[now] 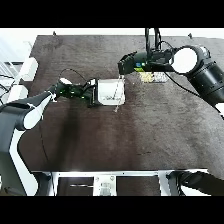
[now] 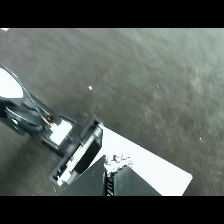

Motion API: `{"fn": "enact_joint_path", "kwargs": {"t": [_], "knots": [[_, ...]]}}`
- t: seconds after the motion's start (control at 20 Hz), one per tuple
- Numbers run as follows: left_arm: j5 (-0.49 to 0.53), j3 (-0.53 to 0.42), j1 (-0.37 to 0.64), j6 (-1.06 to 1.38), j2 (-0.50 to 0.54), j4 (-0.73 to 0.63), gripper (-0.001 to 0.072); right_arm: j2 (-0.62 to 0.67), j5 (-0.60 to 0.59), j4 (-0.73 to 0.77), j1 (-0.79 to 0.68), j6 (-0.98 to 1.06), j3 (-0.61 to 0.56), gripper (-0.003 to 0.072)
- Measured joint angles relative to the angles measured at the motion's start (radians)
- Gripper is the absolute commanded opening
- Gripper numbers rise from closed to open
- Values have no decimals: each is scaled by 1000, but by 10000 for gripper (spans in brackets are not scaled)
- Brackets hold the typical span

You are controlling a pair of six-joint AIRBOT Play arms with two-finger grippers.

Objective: Fold the box and place the chain.

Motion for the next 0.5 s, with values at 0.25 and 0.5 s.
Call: {"fn": "enact_joint_path", "kwargs": {"t": [0.25,0.5], "knots": [[0,0,0,0,0,0,358,2,-77,0,21,0,33,3],[0,0,0,0,0,0,358,2,-130,-3,27,-1,51,3]]}}
